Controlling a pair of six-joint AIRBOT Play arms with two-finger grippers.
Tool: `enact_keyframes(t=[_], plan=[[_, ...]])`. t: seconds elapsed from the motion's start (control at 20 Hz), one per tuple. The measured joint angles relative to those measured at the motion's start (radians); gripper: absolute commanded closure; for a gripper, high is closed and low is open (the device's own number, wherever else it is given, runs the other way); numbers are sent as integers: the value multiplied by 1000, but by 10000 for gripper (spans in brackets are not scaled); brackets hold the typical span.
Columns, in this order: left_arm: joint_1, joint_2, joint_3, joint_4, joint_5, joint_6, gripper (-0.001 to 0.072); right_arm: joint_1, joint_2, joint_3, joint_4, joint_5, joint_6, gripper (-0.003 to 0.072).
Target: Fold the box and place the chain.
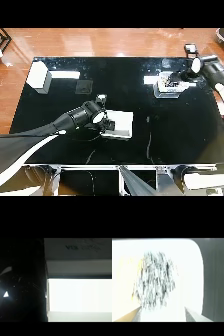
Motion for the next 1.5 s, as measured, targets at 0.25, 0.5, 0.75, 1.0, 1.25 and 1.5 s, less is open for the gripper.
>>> enact_keyframes(t=[0.25,0.5,0.75,1.0,1.25,1.5], plan=[[0,0,0,0,-2,0,686,-16,-167,114,3,-114,-129,106],[0,0,0,0,-3,0,685,-18,-238,153,3,-161,-172,270],[0,0,0,0,-2,-1,685,-18,-258,161,6,-165,-182,270],[0,0,0,0,0,-2,685,-18,-264,169,13,-106,-186,671],[0,0,0,0,0,-2,686,-18,-222,216,30,-18,-172,672],[0,0,0,-1,0,0,685,-18,-81,230,74,32,-168,673]])
